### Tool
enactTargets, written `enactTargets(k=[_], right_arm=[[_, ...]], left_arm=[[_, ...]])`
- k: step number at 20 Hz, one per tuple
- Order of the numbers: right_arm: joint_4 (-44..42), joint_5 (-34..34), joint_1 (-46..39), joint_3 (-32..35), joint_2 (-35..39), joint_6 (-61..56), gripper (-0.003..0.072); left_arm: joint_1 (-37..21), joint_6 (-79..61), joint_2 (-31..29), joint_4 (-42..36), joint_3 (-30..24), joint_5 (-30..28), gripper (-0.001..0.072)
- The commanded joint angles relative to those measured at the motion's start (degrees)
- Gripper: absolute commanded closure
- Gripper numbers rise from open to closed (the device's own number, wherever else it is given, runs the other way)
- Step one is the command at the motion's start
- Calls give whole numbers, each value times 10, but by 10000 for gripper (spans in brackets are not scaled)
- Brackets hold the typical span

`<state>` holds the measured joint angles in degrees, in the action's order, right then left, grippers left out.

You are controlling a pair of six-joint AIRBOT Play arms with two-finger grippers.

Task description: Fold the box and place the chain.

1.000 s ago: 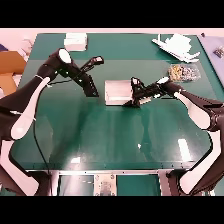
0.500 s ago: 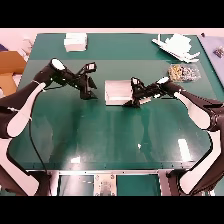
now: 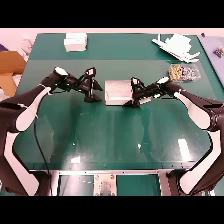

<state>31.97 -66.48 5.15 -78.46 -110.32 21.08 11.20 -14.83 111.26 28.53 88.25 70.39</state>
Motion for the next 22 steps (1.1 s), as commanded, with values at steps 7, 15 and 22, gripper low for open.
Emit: enactTargets(k=[7, 15, 22], right_arm=[[0, 0, 0, 0, 0, 0, 64], [0, 0, 0, 0, 0, 0, 64], [0, 0, 0, 0, 0, 0, 64]], left_arm=[[10, -52, 21, -40, 0, 15, -5], [20, -52, 24, -37, -1, -24, -5], [0, -63, 24, -32, 8, -38, -5]])
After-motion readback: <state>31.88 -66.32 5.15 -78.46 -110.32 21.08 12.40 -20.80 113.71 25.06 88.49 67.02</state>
